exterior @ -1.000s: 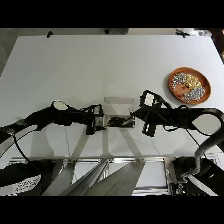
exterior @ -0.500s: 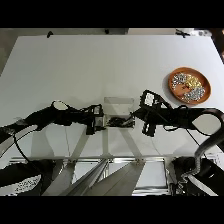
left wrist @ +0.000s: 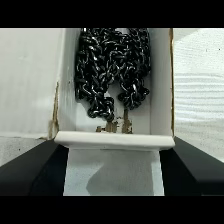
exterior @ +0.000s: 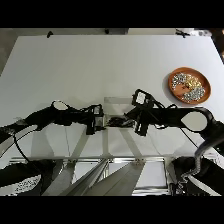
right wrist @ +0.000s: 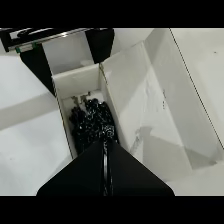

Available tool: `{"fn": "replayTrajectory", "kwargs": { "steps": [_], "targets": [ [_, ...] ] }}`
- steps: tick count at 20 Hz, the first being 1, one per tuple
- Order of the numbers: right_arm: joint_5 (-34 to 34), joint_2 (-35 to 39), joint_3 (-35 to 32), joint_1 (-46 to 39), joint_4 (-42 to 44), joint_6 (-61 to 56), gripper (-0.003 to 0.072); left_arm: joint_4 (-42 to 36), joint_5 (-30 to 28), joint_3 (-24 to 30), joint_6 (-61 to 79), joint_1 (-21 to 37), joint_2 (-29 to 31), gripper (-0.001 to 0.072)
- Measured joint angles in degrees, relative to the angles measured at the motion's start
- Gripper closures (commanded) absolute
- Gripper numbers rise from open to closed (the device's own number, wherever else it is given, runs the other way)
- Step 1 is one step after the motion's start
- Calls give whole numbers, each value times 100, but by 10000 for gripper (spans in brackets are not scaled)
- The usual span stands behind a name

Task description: Fold the box and place the chain.

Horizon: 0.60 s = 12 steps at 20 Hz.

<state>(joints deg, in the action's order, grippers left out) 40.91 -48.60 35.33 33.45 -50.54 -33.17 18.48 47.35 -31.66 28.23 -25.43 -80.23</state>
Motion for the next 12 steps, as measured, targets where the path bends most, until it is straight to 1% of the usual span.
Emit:
{"fn": "replayTrajectory", "kwargs": {
  "steps": [8, 12],
  "targets": [
    [-782, -1071, 0, 568, 555, 0, 679, 0, 0, 0, 0, 0, 0, 440],
    [-1064, -1471, 0, 737, 737, 0, 676, 0, 0, 0, 0, 0, 0, 440]
  ]
}}
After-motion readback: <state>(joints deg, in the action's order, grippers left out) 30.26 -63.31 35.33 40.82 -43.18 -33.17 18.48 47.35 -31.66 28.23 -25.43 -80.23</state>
